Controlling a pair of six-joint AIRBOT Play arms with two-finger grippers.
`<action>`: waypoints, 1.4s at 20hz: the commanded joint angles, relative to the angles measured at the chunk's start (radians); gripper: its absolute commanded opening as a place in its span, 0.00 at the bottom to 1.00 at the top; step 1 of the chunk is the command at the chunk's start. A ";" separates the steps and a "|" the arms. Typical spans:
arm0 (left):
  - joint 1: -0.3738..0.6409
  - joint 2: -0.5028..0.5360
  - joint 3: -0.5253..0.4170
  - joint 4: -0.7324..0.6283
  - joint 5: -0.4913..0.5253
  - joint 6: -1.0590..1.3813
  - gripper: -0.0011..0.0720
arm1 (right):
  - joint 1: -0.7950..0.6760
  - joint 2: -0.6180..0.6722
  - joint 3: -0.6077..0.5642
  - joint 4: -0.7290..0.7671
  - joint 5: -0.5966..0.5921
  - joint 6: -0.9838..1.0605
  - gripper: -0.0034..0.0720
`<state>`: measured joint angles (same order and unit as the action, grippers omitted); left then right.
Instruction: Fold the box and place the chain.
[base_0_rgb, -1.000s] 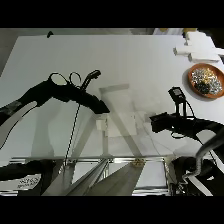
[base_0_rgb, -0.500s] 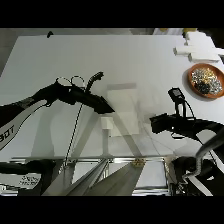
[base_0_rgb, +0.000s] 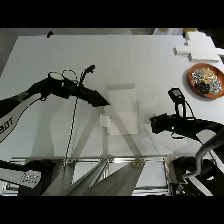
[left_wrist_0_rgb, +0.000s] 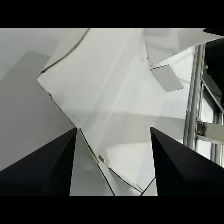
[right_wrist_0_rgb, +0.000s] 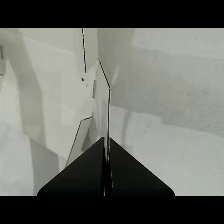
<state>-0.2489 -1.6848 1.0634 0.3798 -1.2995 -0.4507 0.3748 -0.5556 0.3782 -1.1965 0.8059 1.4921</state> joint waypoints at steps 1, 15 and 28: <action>0.002 -0.095 0.130 0.069 -0.084 -0.113 0.74 | 0.001 0.001 0.000 0.000 0.001 -0.004 0.07; -0.113 -0.232 0.238 0.112 -0.209 -0.114 0.50 | 0.001 0.000 0.000 -0.003 0.010 -0.009 0.07; -0.199 -0.061 0.238 0.330 0.045 0.006 0.02 | 0.001 0.001 0.075 -0.003 -0.002 -0.032 0.51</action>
<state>-0.4065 -1.8172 1.3003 0.5774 -1.3655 -0.4625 0.3752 -0.5556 0.4187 -1.1984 0.8043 1.4681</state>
